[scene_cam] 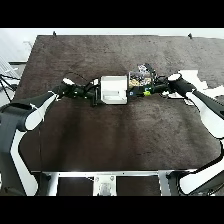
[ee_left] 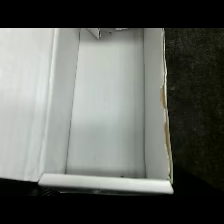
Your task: Fold the box and place the chain.
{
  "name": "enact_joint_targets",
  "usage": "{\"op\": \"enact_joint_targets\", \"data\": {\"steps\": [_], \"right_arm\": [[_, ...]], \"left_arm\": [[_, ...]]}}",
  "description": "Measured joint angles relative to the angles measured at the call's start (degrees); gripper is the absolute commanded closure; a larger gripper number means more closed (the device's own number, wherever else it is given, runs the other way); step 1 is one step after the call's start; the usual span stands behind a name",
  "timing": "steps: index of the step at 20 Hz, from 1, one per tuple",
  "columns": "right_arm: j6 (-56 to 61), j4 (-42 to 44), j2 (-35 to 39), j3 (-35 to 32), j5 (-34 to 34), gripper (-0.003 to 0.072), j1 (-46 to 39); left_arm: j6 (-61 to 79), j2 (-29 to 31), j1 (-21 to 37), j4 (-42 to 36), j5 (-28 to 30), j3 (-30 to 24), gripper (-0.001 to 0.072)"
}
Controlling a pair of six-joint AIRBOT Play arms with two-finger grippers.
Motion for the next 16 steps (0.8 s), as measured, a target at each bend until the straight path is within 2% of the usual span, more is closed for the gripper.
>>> {"op": "enact_joint_targets", "data": {"steps": [7, 16], "right_arm": [[0.07, 1.22, 1.11, 0.11, 4.0, 0.0211, -3.58], [0.76, 1.14, 1.62, 0.11, 3.3, 0.021, -0.24]], "left_arm": [[0.0, -0.02, -0.07, -0.15, 0.17, 0.0, 0.026], [0.0, -0.02, -0.07, -0.13, 0.15, 0.0, 0.0259]]}}
